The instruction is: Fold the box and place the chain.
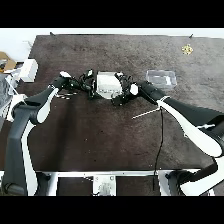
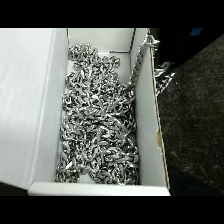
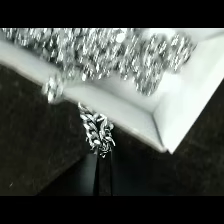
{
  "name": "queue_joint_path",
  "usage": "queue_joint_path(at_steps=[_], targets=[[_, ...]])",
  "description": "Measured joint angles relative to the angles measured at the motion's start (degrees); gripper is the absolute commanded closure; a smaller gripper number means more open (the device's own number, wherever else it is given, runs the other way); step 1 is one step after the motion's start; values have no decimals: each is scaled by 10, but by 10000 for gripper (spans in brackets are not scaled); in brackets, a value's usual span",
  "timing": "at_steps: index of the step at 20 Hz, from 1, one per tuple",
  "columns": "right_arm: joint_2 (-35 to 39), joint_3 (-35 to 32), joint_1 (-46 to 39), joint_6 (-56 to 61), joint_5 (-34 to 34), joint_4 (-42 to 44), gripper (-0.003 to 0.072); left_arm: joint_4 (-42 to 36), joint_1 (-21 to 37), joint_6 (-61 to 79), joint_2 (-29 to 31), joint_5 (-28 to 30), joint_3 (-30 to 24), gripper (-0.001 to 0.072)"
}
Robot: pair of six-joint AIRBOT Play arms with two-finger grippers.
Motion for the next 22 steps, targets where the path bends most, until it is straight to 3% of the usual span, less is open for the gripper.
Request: queue_joint_path(at_steps=[4,8,9,10,11,17,22], targets=[[62,1,0,4,-13,7,683,0,0,0,0,0,0,485],[120,15,9,6,-73,24,682,0,0,0,0,0,0,485],[126,22,12,7,-81,25,650,0,0,0,0,0,0,485],[130,27,14,9,-82,27,403,0,0,0,0,0,0,485],[132,30,16,9,-78,27,365,0,0,0,0,0,0,485],[99,-19,17,10,-13,-12,363,0,0,0,0,0,0,485],[30,-24,16,10,-7,-30,363,0,0,0,0,0,0,485]])
